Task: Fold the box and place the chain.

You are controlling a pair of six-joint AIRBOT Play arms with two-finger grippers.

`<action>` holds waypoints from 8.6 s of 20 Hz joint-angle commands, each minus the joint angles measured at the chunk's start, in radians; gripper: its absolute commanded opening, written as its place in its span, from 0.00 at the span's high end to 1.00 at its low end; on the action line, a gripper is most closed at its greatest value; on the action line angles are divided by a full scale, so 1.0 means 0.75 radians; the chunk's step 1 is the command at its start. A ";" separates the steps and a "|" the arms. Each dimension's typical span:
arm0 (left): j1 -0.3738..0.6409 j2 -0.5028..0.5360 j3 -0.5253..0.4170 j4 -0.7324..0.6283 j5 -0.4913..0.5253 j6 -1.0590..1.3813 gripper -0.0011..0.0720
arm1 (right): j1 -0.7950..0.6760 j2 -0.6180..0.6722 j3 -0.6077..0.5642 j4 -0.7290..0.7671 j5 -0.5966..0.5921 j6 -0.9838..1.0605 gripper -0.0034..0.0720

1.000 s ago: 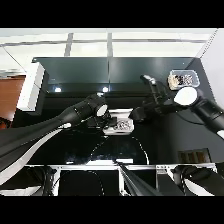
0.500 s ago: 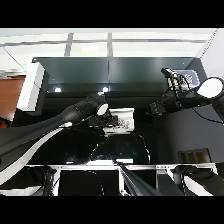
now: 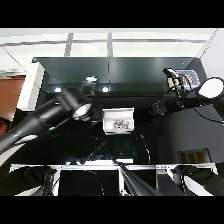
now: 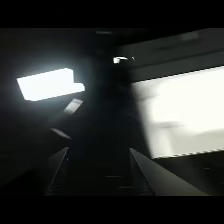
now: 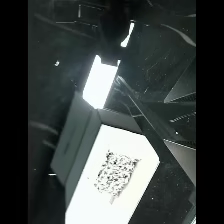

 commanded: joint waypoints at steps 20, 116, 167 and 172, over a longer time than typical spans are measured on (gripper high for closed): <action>0.405 0.121 -0.666 -1.432 0.712 3.089 0.01 | 0.000 0.001 0.001 0.007 -0.067 0.012 0.59; 0.308 -0.237 -0.511 -1.639 0.817 3.274 0.35 | 0.301 -0.254 -0.064 0.145 -0.086 -1.250 0.55; 0.308 -0.237 -0.511 -1.639 0.827 3.268 0.35 | 0.313 -0.171 -0.151 0.041 -0.140 -1.196 0.46; 0.309 -0.237 -0.511 -1.639 0.827 3.268 0.35 | 0.266 -0.058 -0.109 0.138 -0.164 -0.887 0.46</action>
